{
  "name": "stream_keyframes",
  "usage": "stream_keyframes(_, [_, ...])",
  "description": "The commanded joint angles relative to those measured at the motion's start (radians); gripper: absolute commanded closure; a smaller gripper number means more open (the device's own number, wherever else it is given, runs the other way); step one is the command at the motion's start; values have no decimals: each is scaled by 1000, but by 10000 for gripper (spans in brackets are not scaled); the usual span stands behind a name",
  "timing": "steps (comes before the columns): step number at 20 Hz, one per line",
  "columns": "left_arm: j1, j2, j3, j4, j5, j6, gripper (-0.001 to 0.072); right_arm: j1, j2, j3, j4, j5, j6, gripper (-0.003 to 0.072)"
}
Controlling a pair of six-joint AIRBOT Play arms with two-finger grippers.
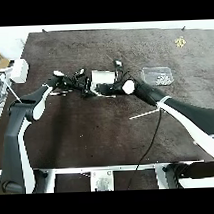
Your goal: Fold the box and place the chain.
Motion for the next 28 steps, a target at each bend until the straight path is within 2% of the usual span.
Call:
stream_keyframes(1, [1, -1, 0, 0, 0, 0, 484, 2, 100, 2, -24, -41, -12, 669])
stream_keyframes(4, [1, -1, 0, 0, 0, 0, 484, 2, 146, 2, -59, -167, -27, 667])
stream_keyframes(5, [1, -1, 0, 0, 0, 0, 484, 1, 140, 2, -108, -180, -26, 633])
stream_keyframes(6, [1, -1, 0, 0, 0, 0, 484, 0, 129, 2, -137, -176, -26, 388])
stream_keyframes(7, [1, -1, 0, 0, 0, 0, 483, -3, 115, 1, -155, -162, -26, 304])
stream_keyframes(8, [1, -1, 0, 0, 0, 0, 483, -11, 107, 2, -174, -140, -26, 380])
stream_keyframes(14, [1, -1, 0, 0, 0, 0, 484, -115, 150, 2, -309, -118, -27, 393])
stream_keyframes(15, [1, -1, 0, 0, 0, 0, 484, -139, 165, 2, -322, -112, -51, 459])
stream_keyframes(16, [1, -1, 0, 0, 0, 0, 484, -164, 175, 3, -320, -107, -84, 494])
stream_keyframes(17, [1, -1, 0, 0, 0, 0, 484, -193, 175, 15, -305, -81, -131, 495])
stream_keyframes(19, [1, -1, 0, 0, 0, 0, 484, -259, 148, 69, -190, 16, -333, 501])
stream_keyframes(24, [1, -1, 0, 0, 1, 0, 484, -421, -58, 235, 423, 297, -1053, 502])
stream_keyframes(26, [1, -1, 0, 0, 1, 0, 484, -456, -155, 293, 570, 383, -1188, 502])
stream_keyframes(28, [1, -1, 0, 0, 1, 0, 483, -468, -247, 355, 623, 468, -1278, 501])
